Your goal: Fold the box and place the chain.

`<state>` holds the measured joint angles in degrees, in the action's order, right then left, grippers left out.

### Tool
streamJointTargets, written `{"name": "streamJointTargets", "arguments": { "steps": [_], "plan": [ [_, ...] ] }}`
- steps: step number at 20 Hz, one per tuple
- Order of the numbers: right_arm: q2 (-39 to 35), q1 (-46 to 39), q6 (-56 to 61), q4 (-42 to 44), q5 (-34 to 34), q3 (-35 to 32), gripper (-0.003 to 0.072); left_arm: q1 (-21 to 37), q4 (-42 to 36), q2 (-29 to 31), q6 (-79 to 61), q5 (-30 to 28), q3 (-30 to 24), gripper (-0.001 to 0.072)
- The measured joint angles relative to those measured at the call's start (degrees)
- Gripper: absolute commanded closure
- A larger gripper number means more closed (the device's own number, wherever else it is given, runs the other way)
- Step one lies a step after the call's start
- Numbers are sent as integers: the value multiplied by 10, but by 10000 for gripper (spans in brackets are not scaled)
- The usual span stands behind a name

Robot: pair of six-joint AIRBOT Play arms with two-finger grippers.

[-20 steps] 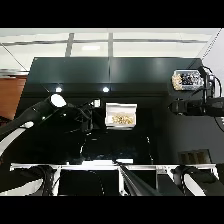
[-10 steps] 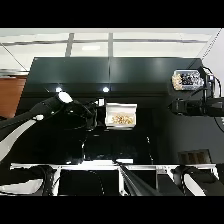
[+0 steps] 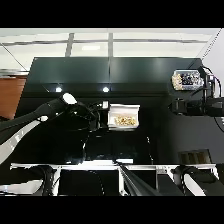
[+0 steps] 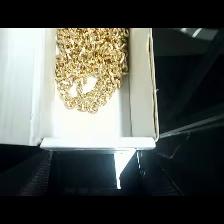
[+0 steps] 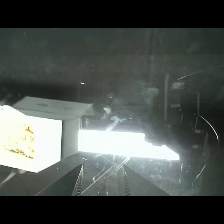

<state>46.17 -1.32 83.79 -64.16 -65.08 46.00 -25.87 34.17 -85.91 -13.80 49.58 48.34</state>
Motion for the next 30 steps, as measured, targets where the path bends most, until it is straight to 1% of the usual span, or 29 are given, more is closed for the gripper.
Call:
{"name": "streamJointTargets", "arguments": {
  "steps": [4,8,11,13,14,15,16,18,22,23,25,27,30],
  "plan": [
    [1,0,0,0,12,0,391,-4,-25,0,-1,-16,0,11],
    [1,0,0,0,18,0,391,-9,-30,0,-2,-37,0,11],
    [1,0,0,0,22,0,391,-22,-33,0,-13,-41,0,20],
    [6,2,0,0,22,0,391,-27,-33,0,-17,-42,0,194],
    [11,5,-1,0,23,0,389,-29,-33,0,-20,-42,0,222],
    [19,11,-1,1,24,-1,269,-30,-33,0,-20,-42,0,222],
    [30,21,-1,9,30,-1,-20,-30,-33,0,-21,-42,0,222],
    [61,55,-16,37,65,1,-19,-31,-33,0,-21,-42,0,222],
    [151,136,-72,85,176,28,-13,-31,-32,0,-23,-43,0,222],
    [172,151,-90,89,193,35,-13,-31,-32,0,-23,-43,0,223],
    [203,177,-157,97,197,44,-12,-31,-32,0,-23,-44,0,222],
    [214,193,-258,99,163,52,-13,-31,-32,0,-23,-44,0,222],
    [205,200,-390,98,107,63,-12,-31,-32,0,-23,-44,0,222]
  ]
}}
